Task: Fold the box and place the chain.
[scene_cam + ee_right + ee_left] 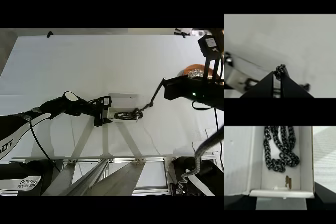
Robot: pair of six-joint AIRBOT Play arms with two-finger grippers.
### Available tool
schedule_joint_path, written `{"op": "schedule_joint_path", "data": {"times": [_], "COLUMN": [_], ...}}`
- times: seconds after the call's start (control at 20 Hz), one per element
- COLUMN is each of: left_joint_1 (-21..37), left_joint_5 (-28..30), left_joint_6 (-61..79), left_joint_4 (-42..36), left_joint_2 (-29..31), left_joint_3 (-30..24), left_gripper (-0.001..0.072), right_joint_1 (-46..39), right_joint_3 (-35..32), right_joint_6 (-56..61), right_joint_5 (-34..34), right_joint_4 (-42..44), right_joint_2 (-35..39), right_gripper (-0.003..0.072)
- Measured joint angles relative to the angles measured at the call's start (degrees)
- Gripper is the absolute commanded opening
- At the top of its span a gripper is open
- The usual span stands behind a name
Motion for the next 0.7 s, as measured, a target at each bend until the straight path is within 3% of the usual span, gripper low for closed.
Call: {"op": "schedule_joint_path", "data": {"times": [0.3,0.7], "left_joint_1": [0.0,0.0], "left_joint_5": [0.0,0.02], "left_joint_6": [0.0,0.0], "left_joint_4": [0.0,0.0], "left_joint_2": [0.0,0.0], "left_joint_3": [0.0,0.0], "left_gripper": [0.0314,0.0314], "right_joint_1": [9.51,15.26], "right_joint_3": [0.15,-2.19], "right_joint_6": [0.72,2.03], "right_joint_5": [-2.75,-3.58], "right_joint_4": [5.73,12.24], "right_joint_2": [0.22,-13.22], "right_gripper": [0.0018,0.0019]}}
